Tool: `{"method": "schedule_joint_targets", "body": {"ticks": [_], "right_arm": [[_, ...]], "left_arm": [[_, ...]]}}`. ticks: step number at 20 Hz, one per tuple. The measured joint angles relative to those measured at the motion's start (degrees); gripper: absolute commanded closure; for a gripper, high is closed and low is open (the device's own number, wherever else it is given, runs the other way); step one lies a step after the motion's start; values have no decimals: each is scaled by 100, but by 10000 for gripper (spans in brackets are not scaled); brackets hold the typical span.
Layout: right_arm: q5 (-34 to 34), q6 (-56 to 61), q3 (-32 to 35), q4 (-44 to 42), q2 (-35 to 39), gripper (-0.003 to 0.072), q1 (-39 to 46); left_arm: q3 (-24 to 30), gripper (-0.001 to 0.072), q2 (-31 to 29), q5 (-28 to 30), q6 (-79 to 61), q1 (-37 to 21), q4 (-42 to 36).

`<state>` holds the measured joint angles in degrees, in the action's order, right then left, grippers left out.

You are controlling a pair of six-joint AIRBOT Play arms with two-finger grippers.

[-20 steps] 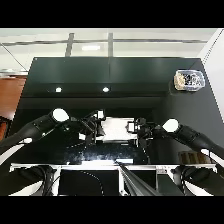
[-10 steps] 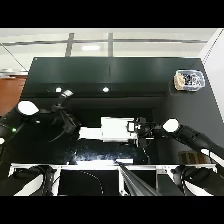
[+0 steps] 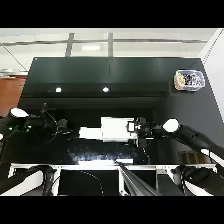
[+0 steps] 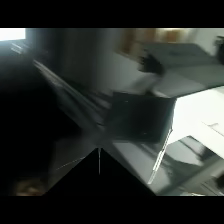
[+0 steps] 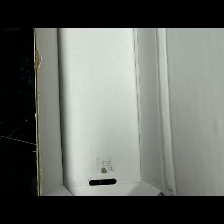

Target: Fold the box and place the chain.

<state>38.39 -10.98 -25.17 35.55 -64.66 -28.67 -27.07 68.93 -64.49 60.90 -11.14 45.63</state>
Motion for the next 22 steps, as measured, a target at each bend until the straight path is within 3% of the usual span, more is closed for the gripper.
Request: {"method": "schedule_joint_targets", "body": {"ticks": [3,7,8,10,11,12,18,22], "right_arm": [[0,0,0,2,0,120,0],[-2,0,0,2,0,119,0],[-2,-2,0,2,0,120,0],[-4,-2,0,2,0,119,0],[-4,-2,0,2,0,119,0],[-7,0,0,2,0,120,0],[-7,-2,0,2,0,119,0],[-7,0,0,2,0,119,0]], "left_arm": [[122,681,385,44,-374,267,-555],[138,675,584,264,-638,1060,-970],[120,598,601,337,-706,1255,-1034],[48,362,605,378,-837,1554,-1178],[-7,124,586,339,-949,1650,-1215],[-72,44,560,219,-1027,1707,-1248],[-575,44,367,-352,-1084,1952,-1036],[-734,44,9,-264,-498,2485,-549]]}}
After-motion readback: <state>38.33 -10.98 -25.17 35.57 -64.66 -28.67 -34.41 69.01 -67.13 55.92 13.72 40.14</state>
